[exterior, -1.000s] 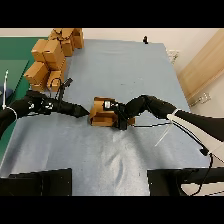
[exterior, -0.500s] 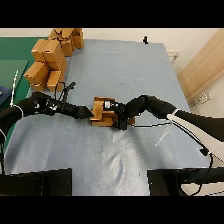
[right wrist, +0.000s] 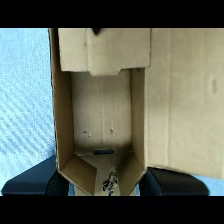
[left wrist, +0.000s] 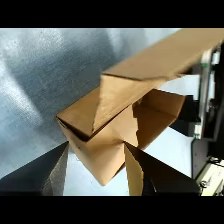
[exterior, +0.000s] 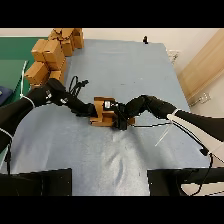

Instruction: Fold the box.

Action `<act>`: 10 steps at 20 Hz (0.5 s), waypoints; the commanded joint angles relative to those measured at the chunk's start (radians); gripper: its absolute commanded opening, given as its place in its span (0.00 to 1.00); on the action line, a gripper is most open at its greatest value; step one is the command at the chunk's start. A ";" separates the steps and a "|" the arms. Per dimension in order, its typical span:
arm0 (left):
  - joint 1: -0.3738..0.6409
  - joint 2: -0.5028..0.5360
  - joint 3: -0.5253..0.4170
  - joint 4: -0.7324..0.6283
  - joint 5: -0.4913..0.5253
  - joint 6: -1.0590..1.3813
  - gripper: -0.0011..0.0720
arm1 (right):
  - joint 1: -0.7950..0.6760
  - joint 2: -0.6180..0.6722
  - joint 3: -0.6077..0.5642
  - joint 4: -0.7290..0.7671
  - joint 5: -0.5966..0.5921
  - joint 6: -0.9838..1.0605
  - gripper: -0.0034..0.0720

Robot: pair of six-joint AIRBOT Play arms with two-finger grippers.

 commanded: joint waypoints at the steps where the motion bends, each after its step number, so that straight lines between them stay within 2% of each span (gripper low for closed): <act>1: -0.082 0.001 0.053 0.185 0.026 -0.205 0.74 | 0.000 0.000 0.000 0.000 0.001 0.000 0.05; 6: -0.211 0.000 0.124 0.448 0.075 -0.481 0.73 | 0.000 0.000 0.000 0.000 0.001 0.000 0.05; 8: -0.255 0.000 0.126 0.512 0.119 -0.560 0.73 | 0.000 0.000 0.000 0.001 0.001 0.000 0.05; 10: -0.306 -0.003 0.126 0.616 0.117 -0.654 0.73 | 0.000 0.000 0.000 0.000 0.001 0.000 0.05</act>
